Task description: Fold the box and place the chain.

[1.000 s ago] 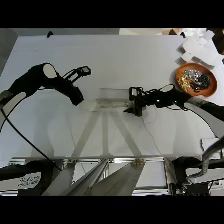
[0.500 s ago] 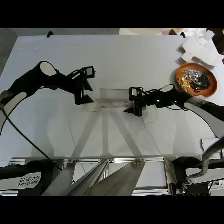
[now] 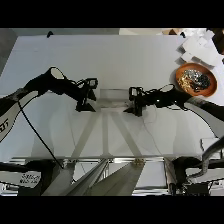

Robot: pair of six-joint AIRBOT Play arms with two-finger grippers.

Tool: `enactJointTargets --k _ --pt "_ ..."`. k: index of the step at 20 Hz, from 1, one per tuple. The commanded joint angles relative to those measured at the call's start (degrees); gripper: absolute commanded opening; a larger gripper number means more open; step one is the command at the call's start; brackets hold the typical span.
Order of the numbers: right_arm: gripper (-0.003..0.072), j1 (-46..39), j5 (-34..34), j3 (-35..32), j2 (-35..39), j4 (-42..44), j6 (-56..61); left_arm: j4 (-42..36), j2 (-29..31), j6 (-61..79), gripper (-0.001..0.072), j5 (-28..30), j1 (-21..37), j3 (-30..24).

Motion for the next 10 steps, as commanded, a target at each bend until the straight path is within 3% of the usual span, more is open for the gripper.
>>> enactJointTargets --k 1,2,4,5,10 --pt "0.0371 0.0 0.0 0.02 0.0 0.02 0.02 -4.92 -0.39 4.68 0.0552 -1.42 0.04 -0.02" --pt "0.0371 0.0 0.0 0.02 0.0 0.02 0.02 -5.29 -0.39 5.05 0.0551 -1.73 0.02 -0.02" --pt "0.0371 0.0 0.0 0.02 0.0 0.02 0.02 -4.83 -0.39 5.03 0.0422 -2.95 0.04 -0.02" --pt "0.0371 0.0 0.0 0.02 0.0 0.02 0.02 -4.76 -0.39 5.03 0.0397 -3.21 0.04 -0.02" --pt "0.0371 0.0 0.0 0.02 0.0 0.02 0.02 -4.59 -0.39 5.97 0.0388 0.37 0.04 -0.02"
